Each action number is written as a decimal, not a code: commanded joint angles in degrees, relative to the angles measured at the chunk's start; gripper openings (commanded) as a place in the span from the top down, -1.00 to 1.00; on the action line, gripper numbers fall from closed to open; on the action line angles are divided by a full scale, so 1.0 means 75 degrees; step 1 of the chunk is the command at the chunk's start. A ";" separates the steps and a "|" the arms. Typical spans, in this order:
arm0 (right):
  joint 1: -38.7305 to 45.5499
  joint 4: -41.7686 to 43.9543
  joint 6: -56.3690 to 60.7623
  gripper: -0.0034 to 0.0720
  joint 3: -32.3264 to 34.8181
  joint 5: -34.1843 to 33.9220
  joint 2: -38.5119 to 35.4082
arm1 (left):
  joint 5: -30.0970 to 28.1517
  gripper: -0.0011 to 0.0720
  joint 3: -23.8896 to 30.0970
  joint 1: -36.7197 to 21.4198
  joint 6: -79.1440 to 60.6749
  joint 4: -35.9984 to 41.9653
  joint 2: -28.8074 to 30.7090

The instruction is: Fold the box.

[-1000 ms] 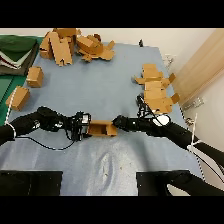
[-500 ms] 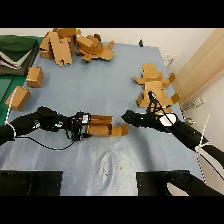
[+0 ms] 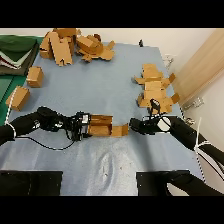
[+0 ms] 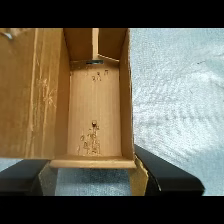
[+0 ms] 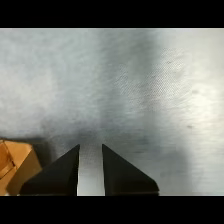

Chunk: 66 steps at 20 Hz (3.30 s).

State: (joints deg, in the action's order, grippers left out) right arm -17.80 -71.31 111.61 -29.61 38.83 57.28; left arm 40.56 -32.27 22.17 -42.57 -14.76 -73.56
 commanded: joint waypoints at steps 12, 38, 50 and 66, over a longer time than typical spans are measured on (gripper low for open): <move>-0.1311 0.1964 -0.0344 0.42 -0.0256 -0.0230 -0.0312 | 0.0000 -0.07 -0.0006 0.0000 0.0000 0.0000 -0.0003; -0.2410 0.0729 0.0358 -0.23 -0.1221 0.0326 0.0312 | 0.0000 -0.07 -0.0006 0.0000 0.0000 0.0000 -0.0003; -0.3010 -0.1920 0.1883 -0.23 -0.3139 0.1961 0.2174 | 0.0000 -0.07 -0.0006 0.0000 0.0000 0.0000 -0.0003; -0.3716 -0.2509 0.2366 0.01 -0.4130 0.2556 0.3710 | 0.0006 -0.07 -0.0006 0.0000 0.0000 0.0000 -0.0003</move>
State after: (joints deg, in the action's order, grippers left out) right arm -45.23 -88.27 128.22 -59.07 55.88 83.22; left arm 40.56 -32.27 22.17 -42.54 -14.74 -73.56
